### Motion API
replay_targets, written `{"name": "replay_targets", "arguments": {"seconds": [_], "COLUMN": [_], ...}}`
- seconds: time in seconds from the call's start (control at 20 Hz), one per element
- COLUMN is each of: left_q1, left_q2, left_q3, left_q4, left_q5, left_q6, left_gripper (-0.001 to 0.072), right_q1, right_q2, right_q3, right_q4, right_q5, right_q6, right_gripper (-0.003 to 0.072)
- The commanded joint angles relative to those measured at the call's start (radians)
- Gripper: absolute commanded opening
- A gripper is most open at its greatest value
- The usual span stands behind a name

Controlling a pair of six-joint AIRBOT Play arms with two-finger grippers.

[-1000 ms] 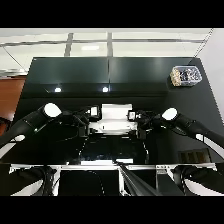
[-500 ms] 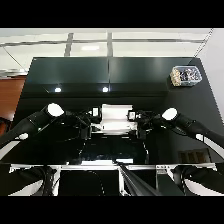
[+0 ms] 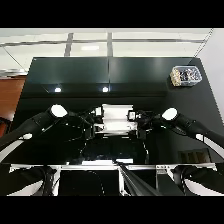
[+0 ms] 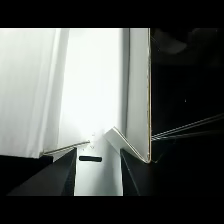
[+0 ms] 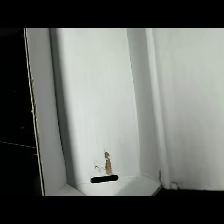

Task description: Fold the box and place the chain.

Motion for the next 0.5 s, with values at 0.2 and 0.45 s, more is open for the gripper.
{"name": "replay_targets", "arguments": {"seconds": [0.2, 0.45], "left_q1": [-0.011, -0.011], "left_q2": [-0.035, -0.063], "left_q3": [0.000, 0.000], "left_q4": [-0.074, -0.135], "left_q5": [0.011, -0.015], "left_q6": [-0.004, -0.004], "left_gripper": [0.0208, 0.0133], "right_q1": [0.001, 0.001], "right_q2": [-0.001, -0.001], "right_q3": [0.000, 0.000], "right_q4": [0.001, 0.001], "right_q5": [0.000, 0.000], "right_q6": [0.001, 0.001], "right_gripper": [0.0134, 0.0135]}}
